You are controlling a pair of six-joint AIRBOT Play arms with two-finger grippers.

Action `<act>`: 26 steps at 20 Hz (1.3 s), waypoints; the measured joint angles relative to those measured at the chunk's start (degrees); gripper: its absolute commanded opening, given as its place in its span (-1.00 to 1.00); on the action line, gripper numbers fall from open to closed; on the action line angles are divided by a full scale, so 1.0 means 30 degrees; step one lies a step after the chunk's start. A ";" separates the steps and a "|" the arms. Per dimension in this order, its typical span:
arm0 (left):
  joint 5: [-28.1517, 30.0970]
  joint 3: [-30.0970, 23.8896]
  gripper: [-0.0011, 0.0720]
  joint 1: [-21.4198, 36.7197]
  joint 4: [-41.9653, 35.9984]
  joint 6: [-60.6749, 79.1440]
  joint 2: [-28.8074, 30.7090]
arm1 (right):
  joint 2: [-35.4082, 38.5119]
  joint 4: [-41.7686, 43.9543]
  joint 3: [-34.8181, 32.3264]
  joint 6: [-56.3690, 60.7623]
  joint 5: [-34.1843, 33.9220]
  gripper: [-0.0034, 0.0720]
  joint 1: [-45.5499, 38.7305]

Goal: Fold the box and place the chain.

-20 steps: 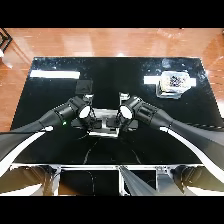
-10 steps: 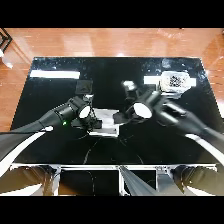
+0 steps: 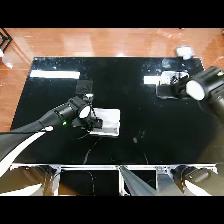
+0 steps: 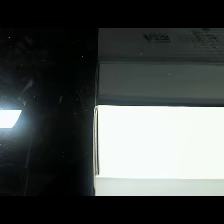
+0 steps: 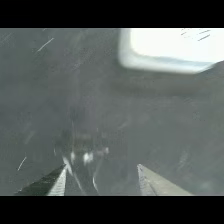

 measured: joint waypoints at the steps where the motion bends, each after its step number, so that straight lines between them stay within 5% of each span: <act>1: 0.0015 -0.0007 -0.92 0.0000 0.0000 0.0000 0.0000 | -0.0168 0.0335 -0.0015 -0.0270 -0.0794 0.96 -0.1071; 5: 0.0051 -0.0007 -0.92 0.0000 -0.0029 0.0000 0.0000 | -0.1923 0.3803 0.0714 -0.1472 -0.3570 0.95 -0.5071; 9: 0.0044 -0.0007 -0.92 0.0000 -0.0029 0.0000 0.0000 | -0.5552 0.6564 0.3541 -0.2186 -0.3541 0.95 -0.7482; 11: 0.0000 -0.0007 -0.92 0.0000 -0.0029 0.0000 0.0000 | -0.7555 0.7337 0.5406 -0.3344 -0.2907 0.94 -0.7985; 12: -0.0007 -0.0007 -0.92 0.0000 -0.0029 0.0000 0.0000 | -0.8466 0.7665 0.6266 -0.4226 -0.2659 0.58 -0.8138; 13: -0.0015 -0.0007 -0.92 0.0000 -0.0029 0.0000 0.0000 | -0.9304 0.7949 0.6943 -0.5056 -0.2499 0.50 -0.8255; 26: -0.0357 0.0000 -0.92 0.0022 -0.0036 0.0000 0.0000 | -1.3289 0.9143 0.8743 -1.0426 -0.2492 0.49 -0.8561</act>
